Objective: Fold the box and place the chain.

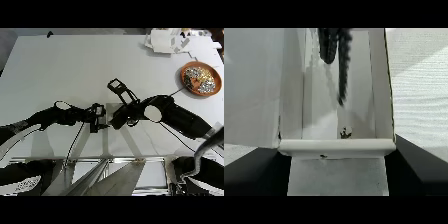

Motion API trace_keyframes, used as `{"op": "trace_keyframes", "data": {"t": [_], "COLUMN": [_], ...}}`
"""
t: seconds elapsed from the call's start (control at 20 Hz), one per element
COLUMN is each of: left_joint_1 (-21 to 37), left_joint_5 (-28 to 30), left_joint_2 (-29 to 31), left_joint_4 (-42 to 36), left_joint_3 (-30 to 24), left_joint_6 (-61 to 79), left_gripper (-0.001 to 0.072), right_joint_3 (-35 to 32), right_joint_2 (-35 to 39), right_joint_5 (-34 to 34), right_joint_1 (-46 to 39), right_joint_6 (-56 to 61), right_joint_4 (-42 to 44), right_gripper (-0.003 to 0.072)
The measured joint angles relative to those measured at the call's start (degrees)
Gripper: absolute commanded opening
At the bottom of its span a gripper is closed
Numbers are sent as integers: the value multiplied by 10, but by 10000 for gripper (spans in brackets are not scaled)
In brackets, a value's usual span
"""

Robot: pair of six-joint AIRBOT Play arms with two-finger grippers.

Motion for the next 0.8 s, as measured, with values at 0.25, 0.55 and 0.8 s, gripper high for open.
{"op": "trace_keyframes", "data": {"t": [0.25,0.55,0.8], "left_joint_1": [0,0,0], "left_joint_5": [0,0,0], "left_joint_2": [0,0,0], "left_joint_4": [0,0,0], "left_joint_3": [0,0,0], "left_joint_6": [0,0,0], "left_gripper": [52,52,52], "right_joint_3": [0,58,108], "right_joint_2": [-14,21,79], "right_joint_5": [-8,90,192], "right_joint_1": [0,-40,-170], "right_joint_6": [12,21,-1], "right_joint_4": [-3,-20,-51], "right_gripper": [224,221,99]}}
